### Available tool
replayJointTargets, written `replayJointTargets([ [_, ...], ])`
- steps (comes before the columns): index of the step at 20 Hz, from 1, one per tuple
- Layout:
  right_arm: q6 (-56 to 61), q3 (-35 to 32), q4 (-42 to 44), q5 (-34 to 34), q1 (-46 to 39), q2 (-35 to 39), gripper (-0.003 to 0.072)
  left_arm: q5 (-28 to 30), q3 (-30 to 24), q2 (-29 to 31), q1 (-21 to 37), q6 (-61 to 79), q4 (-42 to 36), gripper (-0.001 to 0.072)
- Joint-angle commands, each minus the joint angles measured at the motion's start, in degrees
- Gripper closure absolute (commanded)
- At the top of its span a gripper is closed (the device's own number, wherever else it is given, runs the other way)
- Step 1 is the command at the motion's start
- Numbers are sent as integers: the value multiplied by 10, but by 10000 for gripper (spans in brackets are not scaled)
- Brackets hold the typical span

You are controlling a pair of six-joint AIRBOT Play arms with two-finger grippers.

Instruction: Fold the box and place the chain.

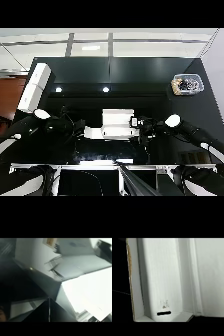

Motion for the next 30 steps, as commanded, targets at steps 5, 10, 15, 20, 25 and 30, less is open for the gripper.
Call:
replayJointTargets([
  [5, 0, 0, 0, 0, 0, 0, 260, -26, 15, -3, -40, 71, -29, 682],
  [10, 0, 0, 0, 0, 0, 0, 260, -49, 47, -3, -40, 82, -28, 627],
  [15, 0, 0, 0, 0, 0, 0, 260, -61, 78, -3, -40, 83, -28, 5],
  [20, 0, 0, 0, 0, 0, 0, 260, -61, 84, -3, -53, 83, -31, 5],
  [25, 0, 0, 0, 0, 0, 0, 260, 32, 86, -3, -126, 72, -30, 5],
  [30, 0, 0, 0, 0, 0, 0, 260, 76, 104, -3, -174, 36, -28, 18],
])
